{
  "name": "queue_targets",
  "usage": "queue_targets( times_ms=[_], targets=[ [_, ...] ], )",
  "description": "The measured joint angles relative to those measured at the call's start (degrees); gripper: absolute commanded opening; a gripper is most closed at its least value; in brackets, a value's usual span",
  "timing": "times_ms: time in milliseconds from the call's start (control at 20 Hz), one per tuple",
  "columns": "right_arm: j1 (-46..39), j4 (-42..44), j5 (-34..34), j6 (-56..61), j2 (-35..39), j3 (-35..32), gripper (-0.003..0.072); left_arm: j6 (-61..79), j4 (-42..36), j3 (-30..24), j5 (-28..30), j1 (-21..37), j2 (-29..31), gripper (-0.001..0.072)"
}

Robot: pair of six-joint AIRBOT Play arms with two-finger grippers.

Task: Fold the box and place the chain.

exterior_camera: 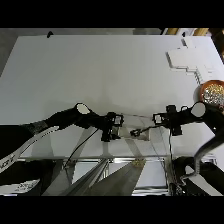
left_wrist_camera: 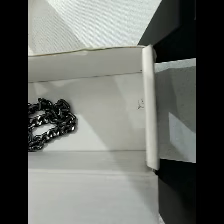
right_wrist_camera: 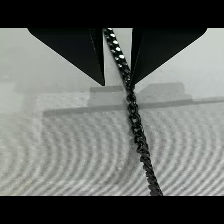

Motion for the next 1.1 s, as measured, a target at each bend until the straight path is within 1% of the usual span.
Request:
queue_targets(
  times_ms=[200,350,400,450,500,600,750,950,1100],
  targets=[
    [0.00,-0.04,0.09,0.15,-0.26,-0.96,0.0180,0.02,0.00,0.00,-0.02,0.00,0.00,0.0210],
    [0.00,-0.07,-1.77,0.15,-0.57,-1.64,0.0177,0.00,0.02,0.00,0.00,0.00,0.00,0.0210],
    [0.00,-0.04,-2.45,0.15,-0.66,-1.95,0.0146,0.00,0.02,0.00,0.00,0.00,0.00,0.0210],
    [-0.02,0.00,-2.69,0.15,-0.68,-2.12,0.0077,0.00,0.02,0.00,0.00,0.00,0.00,0.0210],
    [-0.04,0.00,-2.56,0.15,-0.70,-2.34,0.0032,0.02,0.02,0.00,0.00,0.00,0.00,0.0210],
    [-0.04,-0.04,-2.49,0.13,-0.55,-2.62,0.0016,0.00,0.02,0.00,0.00,0.00,0.00,0.0210],
    [0.00,-0.07,-3.41,0.17,1.64,-2.86,0.0015,0.00,0.00,0.00,0.00,0.00,0.00,0.0210],
    [-0.02,0.46,2.19,3.72,8.66,-2.91,0.0015,0.02,0.00,0.00,0.00,0.00,0.00,0.0210],
    [0.00,4.37,8.76,6.82,15.87,-2.91,0.0015,0.00,0.00,0.00,-0.02,0.00,0.00,0.0210]
  ],
)
